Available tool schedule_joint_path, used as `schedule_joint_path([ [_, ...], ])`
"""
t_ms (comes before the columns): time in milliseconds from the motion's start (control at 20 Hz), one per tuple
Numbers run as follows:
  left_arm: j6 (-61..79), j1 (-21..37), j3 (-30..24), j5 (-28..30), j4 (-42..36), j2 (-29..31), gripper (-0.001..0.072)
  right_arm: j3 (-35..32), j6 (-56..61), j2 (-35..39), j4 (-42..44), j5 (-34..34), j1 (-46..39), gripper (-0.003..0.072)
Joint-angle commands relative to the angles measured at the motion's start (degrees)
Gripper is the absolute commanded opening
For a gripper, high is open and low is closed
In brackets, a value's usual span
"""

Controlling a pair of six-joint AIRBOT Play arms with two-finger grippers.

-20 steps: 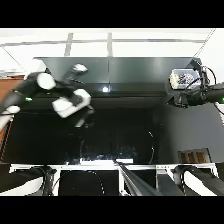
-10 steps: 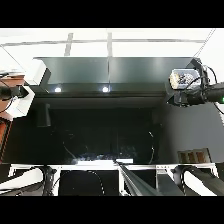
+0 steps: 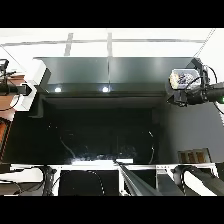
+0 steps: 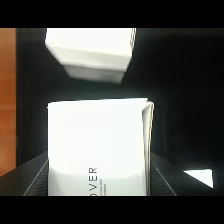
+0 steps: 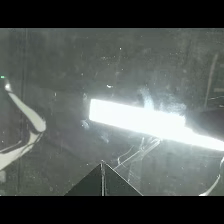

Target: Fold the box and place the chain.

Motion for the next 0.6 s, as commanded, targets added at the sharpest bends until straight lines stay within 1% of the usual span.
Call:
schedule_joint_path([
  [0,0.74,-1.05,1.97,4.42,-3.74,-3.48,0.0297,0.04,0.7,0.04,0.24,-0.79,0.0,0.0012],
  [50,0.74,-1.2,2.19,5.57,-4.02,-3.56,0.0415,0.04,0.72,0.04,0.24,-0.76,0.0,0.0013],
  [100,0.39,-1.22,2.54,6.14,-4.04,-3.26,0.072,0.04,0.74,0.04,0.26,-0.7,0.0,0.0013],
  [150,0.31,-1.22,3.41,5.84,-4.04,-2.73,0.0712,0.04,0.72,0.04,0.26,-0.66,0.0,0.0013],
  [200,0.02,-1.22,4.98,4.13,-4.04,-1.81,0.0712,0.04,0.72,0.04,0.26,-0.63,0.0,0.0013],
  [300,-1.31,-1.49,9.09,-0.35,-4.44,0.98,0.0712,0.07,0.5,0.04,0.24,-0.79,0.0,0.0013],
  [450,-4.76,-2.93,15.13,-8.04,-5.75,6.75,0.0704,0.07,-2.49,0.04,0.2,-0.85,0.52,0.0013],
  [500,-7.52,-3.58,16.57,-10.78,-7.41,8.9,0.0568,0.04,-3.65,0.04,0.2,-1.86,1.4,0.0012],
  [550,-10.49,-4.33,17.25,-14.01,-9.27,11.15,0.0132,0.04,-4.52,0.04,0.2,-3.76,3.06,0.0013],
])
